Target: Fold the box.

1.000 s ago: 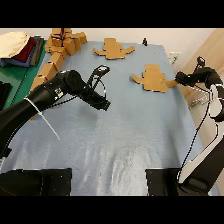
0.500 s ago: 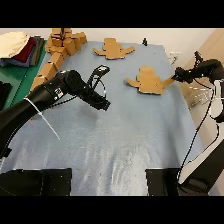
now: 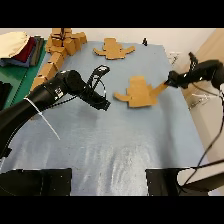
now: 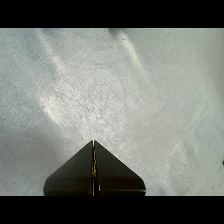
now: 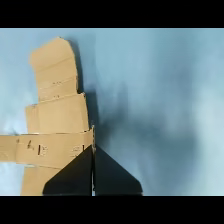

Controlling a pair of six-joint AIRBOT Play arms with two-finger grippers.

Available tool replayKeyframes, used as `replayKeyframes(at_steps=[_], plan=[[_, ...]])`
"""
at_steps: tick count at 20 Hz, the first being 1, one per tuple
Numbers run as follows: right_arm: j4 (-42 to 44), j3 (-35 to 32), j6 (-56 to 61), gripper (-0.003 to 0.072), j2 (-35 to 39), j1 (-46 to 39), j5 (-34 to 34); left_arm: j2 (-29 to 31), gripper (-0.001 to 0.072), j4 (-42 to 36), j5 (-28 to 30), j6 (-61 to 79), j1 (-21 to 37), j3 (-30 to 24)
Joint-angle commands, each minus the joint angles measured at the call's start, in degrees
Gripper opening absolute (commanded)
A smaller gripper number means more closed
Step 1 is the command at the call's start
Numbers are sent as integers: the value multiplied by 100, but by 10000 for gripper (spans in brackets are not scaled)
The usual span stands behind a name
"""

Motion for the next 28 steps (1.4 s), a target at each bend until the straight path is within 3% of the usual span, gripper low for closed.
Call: replayKeyframes(at_steps=[1,5,9,10,11,12,17,25,28], plan=[[-24,-2334,260,-2,1478,387,988,-4,11,2,2,0,2,4],[-31,-4188,656,-1,2861,844,1351,-4,11,2,2,0,2,4],[-24,-4760,859,9,3674,1115,1038,-4,11,2,2,0,2,4],[-24,-4758,863,94,3727,1121,911,-4,11,2,2,0,2,4],[-33,-4758,964,246,3733,1119,815,-4,11,2,2,0,2,4],[-35,-4758,1062,268,3700,1108,710,-4,11,2,2,0,2,4],[-247,-4240,1078,267,2839,946,186,-4,11,2,2,0,2,4],[9,-2597,-35,264,872,907,-1217,-4,11,-4,52,0,0,4],[116,-2465,-245,262,584,997,-1458,-7,12,-114,48,0,0,4]])
